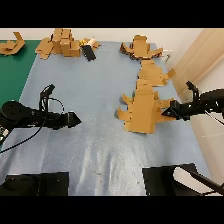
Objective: Fold the box.
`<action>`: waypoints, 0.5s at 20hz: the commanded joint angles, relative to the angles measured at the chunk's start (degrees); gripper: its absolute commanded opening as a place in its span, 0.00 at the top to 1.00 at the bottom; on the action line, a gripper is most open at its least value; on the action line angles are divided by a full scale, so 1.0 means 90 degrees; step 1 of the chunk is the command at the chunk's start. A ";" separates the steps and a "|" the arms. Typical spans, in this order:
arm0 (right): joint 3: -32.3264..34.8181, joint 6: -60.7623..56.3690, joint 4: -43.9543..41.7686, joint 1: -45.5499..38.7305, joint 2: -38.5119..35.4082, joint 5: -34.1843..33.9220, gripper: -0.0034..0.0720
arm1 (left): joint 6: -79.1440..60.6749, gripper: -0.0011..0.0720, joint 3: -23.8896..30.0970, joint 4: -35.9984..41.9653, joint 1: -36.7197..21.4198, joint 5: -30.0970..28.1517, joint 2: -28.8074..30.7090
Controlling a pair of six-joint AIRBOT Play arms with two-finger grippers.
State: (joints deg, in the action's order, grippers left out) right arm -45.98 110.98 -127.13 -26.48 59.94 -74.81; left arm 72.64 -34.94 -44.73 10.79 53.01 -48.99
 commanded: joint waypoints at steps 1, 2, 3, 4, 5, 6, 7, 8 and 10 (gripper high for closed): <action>0.0124 -0.0119 0.0092 0.0294 -0.0109 0.1678 0.95 | -0.0022 0.08 0.0000 0.0027 -0.0007 -0.0010 0.0005; 0.0129 -0.0197 0.0073 0.0486 -0.0109 0.2210 0.95 | -0.0022 0.08 0.0000 0.0024 -0.0007 -0.0012 0.0005; 0.0126 -0.0243 0.0049 0.0668 -0.0109 0.2633 0.95 | -0.0019 0.08 0.0000 0.0027 -0.0007 -0.0007 0.0005; 0.0119 -0.0291 0.0051 0.0850 -0.0109 0.2975 0.95 | -0.0007 0.08 0.0000 0.0029 -0.0005 0.0000 0.0005; 0.0117 -0.0367 0.0053 0.1030 -0.0109 0.3291 0.95 | 0.0000 0.08 0.0000 0.0029 -0.0007 -0.0007 0.0005; 0.0117 -0.0447 0.0053 0.1171 -0.0112 0.3524 0.95 | 0.0000 0.08 0.0000 0.0027 -0.0007 -0.0017 0.0005; 0.0117 -0.0454 0.0046 0.1287 -0.0112 0.3670 0.95 | 0.0000 0.08 0.0000 0.0024 -0.0007 -0.0046 0.0005; 0.0117 -0.0452 0.0046 0.1421 -0.0126 0.3750 0.95 | 0.0000 0.08 0.0000 0.0027 -0.0007 -0.0061 0.0005; 0.0066 -0.0449 0.0027 0.1632 -0.0219 0.3262 0.95 | 0.0000 0.08 0.0000 0.0034 -0.0007 -0.0036 0.0005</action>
